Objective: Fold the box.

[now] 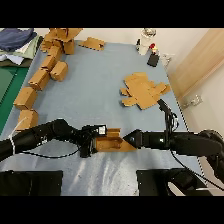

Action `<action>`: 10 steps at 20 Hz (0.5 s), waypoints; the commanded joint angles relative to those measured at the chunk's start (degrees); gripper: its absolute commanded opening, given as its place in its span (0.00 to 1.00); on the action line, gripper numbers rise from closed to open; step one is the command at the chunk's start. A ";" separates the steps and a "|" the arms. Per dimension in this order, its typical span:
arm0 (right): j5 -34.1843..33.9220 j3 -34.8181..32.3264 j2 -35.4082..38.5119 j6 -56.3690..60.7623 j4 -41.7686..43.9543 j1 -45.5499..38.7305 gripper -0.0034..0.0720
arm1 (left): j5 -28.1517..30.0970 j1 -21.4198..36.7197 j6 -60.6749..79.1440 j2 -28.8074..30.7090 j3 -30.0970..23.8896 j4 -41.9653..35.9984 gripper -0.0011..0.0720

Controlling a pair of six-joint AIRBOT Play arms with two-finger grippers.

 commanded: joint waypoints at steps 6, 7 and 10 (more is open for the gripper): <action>0.57 0.02 0.02 0.00 -0.24 0.04 0.73 | 0.74 0.00 0.31 -2.84 -0.13 0.44 0.65; 0.59 0.02 0.02 0.00 -0.44 0.04 0.72 | 0.74 0.00 0.35 -2.84 -0.13 0.46 0.65; 1.29 0.02 -0.13 0.02 -0.35 0.04 0.07 | 0.74 0.00 0.35 -2.84 -0.13 0.44 0.65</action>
